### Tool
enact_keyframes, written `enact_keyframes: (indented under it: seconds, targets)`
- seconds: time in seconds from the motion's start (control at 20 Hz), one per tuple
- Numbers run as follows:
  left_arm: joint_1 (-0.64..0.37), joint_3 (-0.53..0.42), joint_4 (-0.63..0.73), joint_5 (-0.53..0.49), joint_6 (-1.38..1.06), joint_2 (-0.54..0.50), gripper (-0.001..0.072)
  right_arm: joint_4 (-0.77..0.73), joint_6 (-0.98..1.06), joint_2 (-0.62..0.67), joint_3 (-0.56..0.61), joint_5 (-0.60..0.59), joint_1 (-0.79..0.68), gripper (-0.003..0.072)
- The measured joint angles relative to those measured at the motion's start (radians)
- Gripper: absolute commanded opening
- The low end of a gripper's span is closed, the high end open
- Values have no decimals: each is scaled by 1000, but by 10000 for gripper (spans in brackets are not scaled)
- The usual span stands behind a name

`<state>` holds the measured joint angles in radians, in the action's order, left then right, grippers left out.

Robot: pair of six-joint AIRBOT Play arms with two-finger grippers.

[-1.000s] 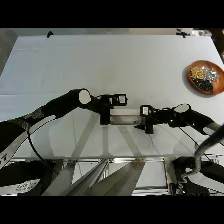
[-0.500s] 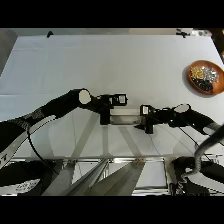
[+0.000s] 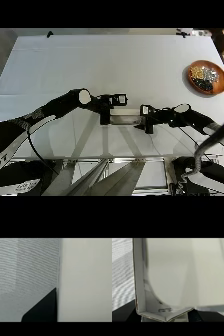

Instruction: Fold the box and place the chain.

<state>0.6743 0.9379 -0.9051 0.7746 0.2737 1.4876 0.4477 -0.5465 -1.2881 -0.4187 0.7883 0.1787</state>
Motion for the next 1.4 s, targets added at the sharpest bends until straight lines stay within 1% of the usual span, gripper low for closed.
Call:
enact_keyframes:
  seconds: [0.1, 0.15, 0.2, 0.25, 0.45, 0.5, 0.55, 0.6, 0.65, 0.75, 0.9, 0.95, 1.0, 1.2, 1.4]
  targets:
    - [0, 0, 0, 0, 0, 0, 18, 0, 0, 0, 0, 0, 0, 460]
    - [0, 0, 0, 0, 0, 0, 65, 0, 0, 0, 0, 0, 0, 460]
    - [0, 0, -2, 0, 1, 0, 177, 0, 0, 0, 0, 1, 0, 460]
    - [0, -2, -7, 1, 2, 2, 225, -2, 2, 0, 0, 0, 0, 460]
    - [0, -1, 7, 21, 2, -8, 234, -1, 1, 0, 0, 0, 0, 460]
    - [0, -1, 8, 28, 2, -13, 264, -1, 1, 0, 0, 0, 0, 460]
    - [0, -1, 8, 33, 0, -19, 340, 0, 0, 0, 0, 1, 0, 460]
    - [0, -1, 9, 35, 0, -28, 400, 0, 0, 0, 0, 1, 0, 460]
    - [-1, 0, 8, 39, 0, -36, 444, 0, 0, 0, 0, 2, 0, 460]
    - [-1, -1, 6, 47, 0, -51, 447, 0, 0, 0, 0, 2, 0, 460]
    - [-1, -1, -21, 51, 27, -64, 476, 0, 0, 0, 0, 3, 0, 460]
    - [-2, -1, -47, 51, 58, -66, 538, 0, 0, 0, 0, 3, 0, 460]
    - [-5, -1, -76, 53, 99, -69, 570, 0, 0, 0, 0, 3, 0, 460]
    - [-38, -1, -216, 82, 283, -92, 579, 0, 0, 0, 0, 3, 0, 460]
    - [-105, -1, -294, 123, 367, -168, 576, 0, 0, 0, 0, 4, 0, 460]
